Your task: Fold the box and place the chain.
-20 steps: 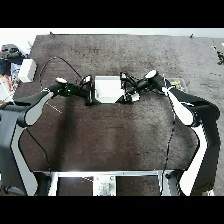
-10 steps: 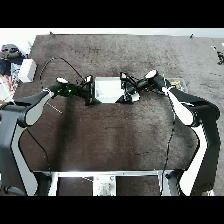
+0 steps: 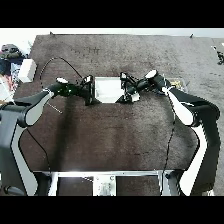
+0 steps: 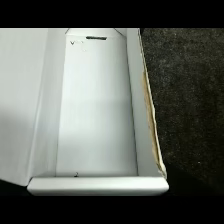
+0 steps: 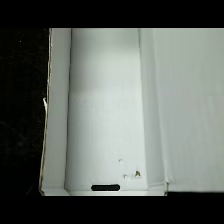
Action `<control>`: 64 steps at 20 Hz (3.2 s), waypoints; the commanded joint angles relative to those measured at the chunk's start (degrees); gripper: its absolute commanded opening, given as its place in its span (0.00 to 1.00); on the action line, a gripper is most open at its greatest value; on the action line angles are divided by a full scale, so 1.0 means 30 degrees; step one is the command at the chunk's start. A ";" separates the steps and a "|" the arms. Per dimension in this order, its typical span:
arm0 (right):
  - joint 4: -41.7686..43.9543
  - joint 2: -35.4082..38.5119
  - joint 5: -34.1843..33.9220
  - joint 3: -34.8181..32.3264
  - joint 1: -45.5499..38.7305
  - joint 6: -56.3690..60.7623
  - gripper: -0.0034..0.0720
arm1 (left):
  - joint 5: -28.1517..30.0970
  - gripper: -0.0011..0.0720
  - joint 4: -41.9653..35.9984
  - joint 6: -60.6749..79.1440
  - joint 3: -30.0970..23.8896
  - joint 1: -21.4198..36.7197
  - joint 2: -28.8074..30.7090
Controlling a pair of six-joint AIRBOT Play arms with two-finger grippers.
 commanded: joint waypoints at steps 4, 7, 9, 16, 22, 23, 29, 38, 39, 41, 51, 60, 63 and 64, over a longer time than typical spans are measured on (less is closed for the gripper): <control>0.0007 0.0000 0.0015 -0.0007 0.0022 0.0000 0.59 | 0.0051 0.24 -0.0073 0.0007 0.0022 0.0000 0.0000; 0.0007 0.0000 0.0007 -0.0007 0.0015 0.0000 0.59 | 0.0036 0.24 -0.0138 0.0007 0.0022 0.0000 0.0000; 0.0007 0.0007 0.0015 -0.0007 0.0015 0.0000 0.59 | 0.0051 0.24 -0.0138 0.0007 0.0022 0.0000 0.0000; 0.0007 0.0000 0.0015 -0.0007 0.0022 0.0000 0.59 | 0.0044 0.24 -0.0146 0.0007 0.0022 0.0000 0.0000; 0.0138 0.0000 0.0015 -0.0007 0.0022 0.0000 0.59 | 0.0051 0.24 -0.0146 0.0007 0.0022 0.0000 0.0000; 0.0138 0.0000 0.0015 -0.0007 0.0022 0.0000 0.59 | 0.0036 0.24 -0.0146 0.0007 0.0022 0.0000 0.0000; 0.0095 0.0066 0.0087 0.0000 0.0000 0.0000 1.00 | 0.0044 0.24 -0.0146 0.0007 0.0022 0.0000 0.0000; -0.0066 0.0648 0.0933 0.0000 -0.0809 0.0029 1.00 | 0.0044 0.24 -0.0146 0.0007 0.0022 0.0000 0.0000; -0.0066 0.0648 0.1086 0.0000 -0.0962 0.0029 1.00 | 0.0044 0.24 -0.0146 0.0007 0.0022 0.0000 0.0000; -0.0087 0.0663 0.1100 0.0000 -0.1260 0.0408 1.00 | 0.0044 0.24 -0.0146 0.0007 0.0022 0.0000 0.0000; 0.0430 0.2688 0.1406 0.0000 -0.2834 0.4320 0.84 | 0.0044 0.24 -0.0146 0.0007 0.0022 0.0000 0.0000; 0.3934 0.2820 -0.1333 0.0000 -0.0328 0.4648 0.06 | 0.0044 0.24 -0.0146 0.0007 0.0022 0.0000 0.0000; 0.3854 0.2812 -0.3687 0.0000 -0.0270 0.4648 0.06 | 0.0044 0.24 -0.0146 0.0007 0.0022 0.0000 0.0000; 0.3490 0.2805 -0.4437 0.0000 -0.0270 0.4656 0.06 | 0.0044 0.24 -0.0146 0.0007 0.0022 0.0000 0.0000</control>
